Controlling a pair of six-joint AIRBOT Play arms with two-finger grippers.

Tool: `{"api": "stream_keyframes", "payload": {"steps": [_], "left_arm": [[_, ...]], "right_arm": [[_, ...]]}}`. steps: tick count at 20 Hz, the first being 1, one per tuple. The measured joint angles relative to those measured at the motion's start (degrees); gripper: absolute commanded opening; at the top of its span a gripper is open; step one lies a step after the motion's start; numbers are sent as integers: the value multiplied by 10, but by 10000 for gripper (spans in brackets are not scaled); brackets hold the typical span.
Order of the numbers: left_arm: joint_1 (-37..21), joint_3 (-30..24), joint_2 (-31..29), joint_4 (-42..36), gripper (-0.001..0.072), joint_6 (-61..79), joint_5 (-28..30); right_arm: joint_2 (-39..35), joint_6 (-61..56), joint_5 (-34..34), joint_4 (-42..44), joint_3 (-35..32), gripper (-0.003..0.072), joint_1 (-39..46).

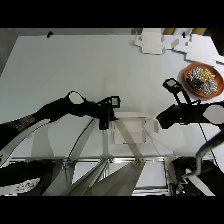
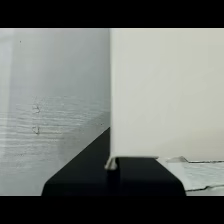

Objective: Fold the box and place the chain.

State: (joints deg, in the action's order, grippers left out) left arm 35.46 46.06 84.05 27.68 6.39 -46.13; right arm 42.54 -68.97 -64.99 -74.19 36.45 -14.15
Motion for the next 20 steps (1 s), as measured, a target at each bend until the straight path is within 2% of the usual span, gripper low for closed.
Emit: {"api": "stream_keyframes", "payload": {"steps": [10,20], "left_arm": [[6,1,22,-12,6,11,43],[7,1,23,-11,9,11,42]], "right_arm": [[0,0,-7,-10,5,297,0],[0,13,-2,-10,5,296,0]]}}
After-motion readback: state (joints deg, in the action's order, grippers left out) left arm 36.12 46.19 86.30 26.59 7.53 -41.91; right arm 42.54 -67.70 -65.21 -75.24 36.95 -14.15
